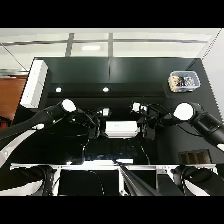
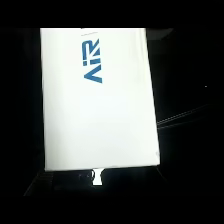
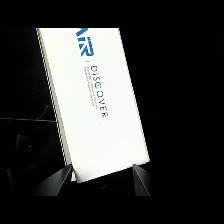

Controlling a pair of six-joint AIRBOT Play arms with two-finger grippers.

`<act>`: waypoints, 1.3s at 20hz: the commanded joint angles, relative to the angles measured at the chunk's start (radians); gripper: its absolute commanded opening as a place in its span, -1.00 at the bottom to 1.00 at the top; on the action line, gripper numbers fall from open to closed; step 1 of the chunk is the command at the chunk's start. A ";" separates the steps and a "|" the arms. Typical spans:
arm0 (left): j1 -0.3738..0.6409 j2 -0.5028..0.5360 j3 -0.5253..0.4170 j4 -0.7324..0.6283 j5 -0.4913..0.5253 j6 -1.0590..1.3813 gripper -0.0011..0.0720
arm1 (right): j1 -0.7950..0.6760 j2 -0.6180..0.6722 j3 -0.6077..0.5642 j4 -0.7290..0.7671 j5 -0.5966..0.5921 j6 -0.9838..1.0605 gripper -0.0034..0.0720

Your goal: Fold the box and place the chain.

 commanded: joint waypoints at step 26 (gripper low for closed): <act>0.000 0.000 0.001 0.000 0.005 0.000 0.36 | -0.005 -0.006 -0.303 0.818 -0.281 0.588 -0.87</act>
